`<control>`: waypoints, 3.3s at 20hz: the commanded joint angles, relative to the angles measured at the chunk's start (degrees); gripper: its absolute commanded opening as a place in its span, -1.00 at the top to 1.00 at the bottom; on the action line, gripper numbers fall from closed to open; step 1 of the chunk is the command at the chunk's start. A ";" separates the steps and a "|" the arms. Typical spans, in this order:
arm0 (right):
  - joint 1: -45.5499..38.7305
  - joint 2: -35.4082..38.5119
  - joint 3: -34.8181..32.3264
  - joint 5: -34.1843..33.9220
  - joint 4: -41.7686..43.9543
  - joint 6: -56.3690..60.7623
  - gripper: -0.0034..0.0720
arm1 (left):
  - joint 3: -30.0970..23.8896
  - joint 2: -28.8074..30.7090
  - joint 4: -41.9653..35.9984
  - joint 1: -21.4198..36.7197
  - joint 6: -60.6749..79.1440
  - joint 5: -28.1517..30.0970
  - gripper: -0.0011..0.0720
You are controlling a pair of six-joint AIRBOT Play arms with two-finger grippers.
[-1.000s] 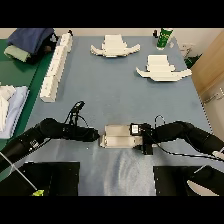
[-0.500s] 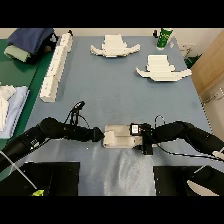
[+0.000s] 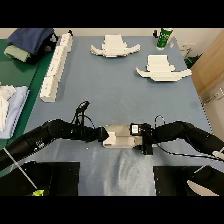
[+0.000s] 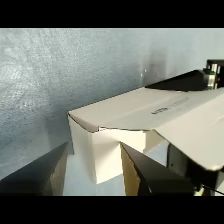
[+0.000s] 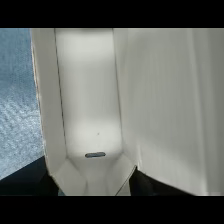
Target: Fold the box.
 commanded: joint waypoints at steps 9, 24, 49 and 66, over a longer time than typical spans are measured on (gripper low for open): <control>0.04 0.04 0.00 0.02 0.00 0.02 -0.43 | 16.63 -14.38 37.55 -18.29 -46.10 -11.67 -0.23; 0.04 0.04 0.00 0.04 0.00 0.02 -0.43 | 30.91 -29.94 43.85 -24.24 -57.09 -26.34 -0.18; 0.04 0.04 0.00 0.02 0.00 0.02 -0.43 | 31.74 -17.38 45.48 -24.13 -55.84 -44.22 -0.46; 0.04 0.04 0.00 0.02 0.00 0.00 -0.43 | 19.87 -4.57 15.56 -3.93 32.54 -33.97 0.93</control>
